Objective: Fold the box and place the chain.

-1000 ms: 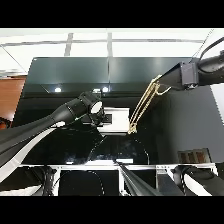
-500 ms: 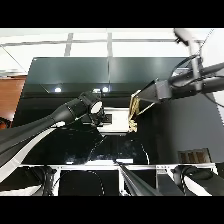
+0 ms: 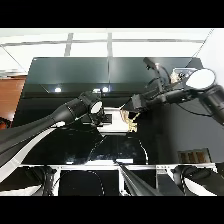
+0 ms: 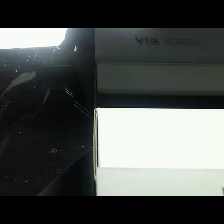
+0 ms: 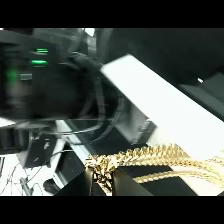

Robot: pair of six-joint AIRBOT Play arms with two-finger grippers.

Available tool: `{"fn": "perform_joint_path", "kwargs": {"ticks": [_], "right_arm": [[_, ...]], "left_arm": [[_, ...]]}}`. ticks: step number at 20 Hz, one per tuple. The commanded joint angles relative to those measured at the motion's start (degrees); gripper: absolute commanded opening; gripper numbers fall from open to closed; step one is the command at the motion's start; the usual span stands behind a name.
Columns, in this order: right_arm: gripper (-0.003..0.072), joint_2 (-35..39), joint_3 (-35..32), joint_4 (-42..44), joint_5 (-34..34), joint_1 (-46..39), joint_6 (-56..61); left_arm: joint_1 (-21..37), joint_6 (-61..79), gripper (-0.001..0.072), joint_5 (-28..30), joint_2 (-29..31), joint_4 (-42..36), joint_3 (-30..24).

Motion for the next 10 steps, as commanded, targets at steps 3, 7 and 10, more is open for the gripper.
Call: {"fn": "perform_joint_path", "kwargs": {"ticks": [3, 7, 10], "right_arm": [[0.0016, -3.63, -1.99, -0.26, -4.20, 1.16, -0.24], [0.0059, -4.48, -1.99, -0.28, -4.37, 1.14, -0.22], [0.0336, -4.24, -1.97, -0.35, -0.76, -2.27, -0.42]], "left_arm": [[-0.02, 0.00, 0.0031, 0.00, 0.00, 0.00, -0.02], [-0.02, 0.00, 0.0031, 0.02, 0.00, 0.00, -0.02], [-0.02, 0.00, 0.0031, 0.00, 0.00, 0.00, -0.02]]}}
